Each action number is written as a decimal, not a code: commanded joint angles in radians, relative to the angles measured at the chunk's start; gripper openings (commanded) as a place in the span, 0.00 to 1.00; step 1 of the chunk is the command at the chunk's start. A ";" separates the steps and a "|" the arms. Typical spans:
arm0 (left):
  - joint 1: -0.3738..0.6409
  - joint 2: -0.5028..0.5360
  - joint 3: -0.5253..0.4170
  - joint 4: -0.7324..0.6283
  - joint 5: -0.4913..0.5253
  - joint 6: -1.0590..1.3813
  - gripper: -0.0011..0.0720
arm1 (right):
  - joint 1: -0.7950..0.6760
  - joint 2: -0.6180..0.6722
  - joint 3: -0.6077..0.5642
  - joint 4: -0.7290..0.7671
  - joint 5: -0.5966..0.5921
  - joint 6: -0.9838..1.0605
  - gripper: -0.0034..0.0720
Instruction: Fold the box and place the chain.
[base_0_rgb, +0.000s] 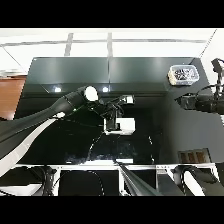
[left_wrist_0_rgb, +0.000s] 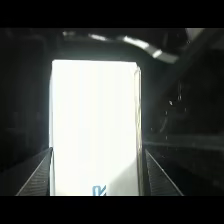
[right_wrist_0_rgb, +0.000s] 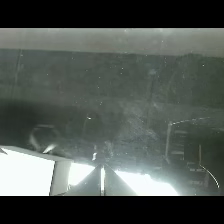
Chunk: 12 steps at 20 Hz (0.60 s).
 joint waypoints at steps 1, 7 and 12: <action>-0.021 -0.001 0.002 0.077 -0.009 -0.031 0.99 | 0.000 0.001 0.000 0.000 0.000 0.000 0.07; -0.100 -0.002 0.019 0.335 0.109 -0.331 0.78 | 0.000 0.001 -0.001 0.000 0.000 0.000 0.07; -0.023 0.047 0.228 0.539 -0.166 -0.594 0.48 | 0.000 0.001 -0.001 0.000 0.003 0.000 0.07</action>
